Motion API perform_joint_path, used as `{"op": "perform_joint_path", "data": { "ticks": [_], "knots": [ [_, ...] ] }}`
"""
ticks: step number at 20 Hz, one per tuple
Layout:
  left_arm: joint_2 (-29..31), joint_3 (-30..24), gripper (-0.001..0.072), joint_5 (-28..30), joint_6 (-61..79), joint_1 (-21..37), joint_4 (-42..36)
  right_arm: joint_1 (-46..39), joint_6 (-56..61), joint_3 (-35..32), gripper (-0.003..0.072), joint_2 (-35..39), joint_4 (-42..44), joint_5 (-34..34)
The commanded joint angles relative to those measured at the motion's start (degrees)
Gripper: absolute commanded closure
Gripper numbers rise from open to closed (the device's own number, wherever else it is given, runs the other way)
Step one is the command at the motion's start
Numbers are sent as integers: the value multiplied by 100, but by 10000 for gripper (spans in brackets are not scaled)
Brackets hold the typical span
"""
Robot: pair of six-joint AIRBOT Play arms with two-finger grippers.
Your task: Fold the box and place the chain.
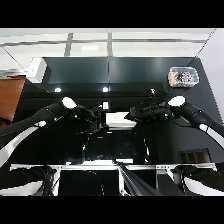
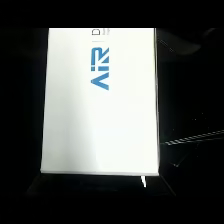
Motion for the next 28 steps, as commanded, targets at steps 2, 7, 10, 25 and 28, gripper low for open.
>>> {"op": "perform_joint_path", "data": {
  "ticks": [2, 7, 10, 25, 28],
  "knots": [
    [-4, 4, 340, 0, 0, 0, -2, -2, 31, -7, 675, -138, -328, -50],
    [-2, 4, 340, -2, 0, 0, -9, -11, -20, 61, 675, -125, -326, 236],
    [-2, 7, 340, -2, -2, 2, -11, -186, -144, 402, 675, 39, -378, 990],
    [-267, 1587, -2, -149, -1303, -857, -33, -2505, -52, 920, 675, 2072, -1679, 2337],
    [-787, 1923, -3, -210, -2280, -833, -24, -2505, -57, 920, 675, 2072, -1759, 2323]
  ]
}}
